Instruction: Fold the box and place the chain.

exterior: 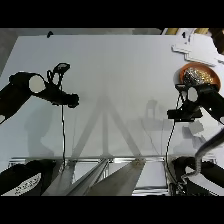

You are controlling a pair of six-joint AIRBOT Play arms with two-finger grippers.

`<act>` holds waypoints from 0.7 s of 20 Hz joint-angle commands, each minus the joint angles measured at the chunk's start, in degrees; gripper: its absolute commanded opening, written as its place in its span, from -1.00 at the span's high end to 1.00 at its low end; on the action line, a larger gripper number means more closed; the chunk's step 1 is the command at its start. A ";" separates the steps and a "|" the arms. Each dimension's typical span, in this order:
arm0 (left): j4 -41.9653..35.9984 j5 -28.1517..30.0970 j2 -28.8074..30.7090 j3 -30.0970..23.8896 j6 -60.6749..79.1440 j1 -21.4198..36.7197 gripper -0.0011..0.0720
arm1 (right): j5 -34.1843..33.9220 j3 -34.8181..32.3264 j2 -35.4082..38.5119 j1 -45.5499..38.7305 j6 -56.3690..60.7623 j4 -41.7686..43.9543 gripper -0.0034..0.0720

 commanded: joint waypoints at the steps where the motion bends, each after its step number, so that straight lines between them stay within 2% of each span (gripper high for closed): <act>1: 0.00 0.00 0.04 -0.02 0.02 0.04 -0.41 | 0.02 0.00 0.04 -0.04 0.00 0.00 0.11; 8: 0.00 0.02 0.04 -0.02 0.02 0.04 -0.41 | -0.39 0.00 0.04 -0.04 0.04 0.33 0.11; 11: 0.00 0.02 0.04 -0.02 0.02 0.04 -0.41 | -0.79 0.00 0.04 -0.04 0.02 3.15 0.11; 14: 0.00 0.02 0.04 -0.02 0.02 0.04 -0.41 | -5.92 0.13 0.04 -0.04 2.97 9.05 0.11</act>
